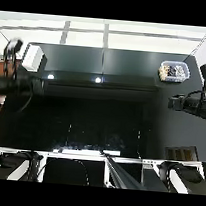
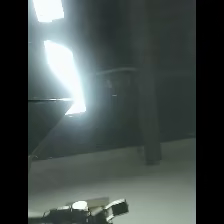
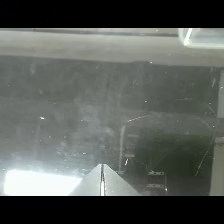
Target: Fold the box and place the chain.
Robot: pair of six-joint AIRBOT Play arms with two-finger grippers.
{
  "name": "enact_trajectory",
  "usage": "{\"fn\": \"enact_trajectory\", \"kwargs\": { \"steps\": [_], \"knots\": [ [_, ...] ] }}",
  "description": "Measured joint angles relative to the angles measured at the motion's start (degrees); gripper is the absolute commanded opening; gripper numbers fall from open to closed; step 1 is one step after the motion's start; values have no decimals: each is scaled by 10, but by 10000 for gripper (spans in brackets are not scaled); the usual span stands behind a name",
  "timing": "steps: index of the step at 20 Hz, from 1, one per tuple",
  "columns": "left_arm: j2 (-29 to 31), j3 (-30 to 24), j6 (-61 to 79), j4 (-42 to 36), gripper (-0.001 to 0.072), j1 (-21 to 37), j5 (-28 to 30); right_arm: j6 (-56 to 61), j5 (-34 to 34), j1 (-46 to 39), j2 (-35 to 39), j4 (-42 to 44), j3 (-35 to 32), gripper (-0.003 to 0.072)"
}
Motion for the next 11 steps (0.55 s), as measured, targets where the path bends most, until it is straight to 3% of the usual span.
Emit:
{"fn": "enact_trajectory", "kwargs": {
  "steps": [4,11],
  "knots": [
    [115,-108,-9,-2,27,-9,33,0,-3,0,0,-8,0,21],
    [167,-145,-13,-4,27,-12,48,0,-4,0,0,-12,0,21]
  ]
}}
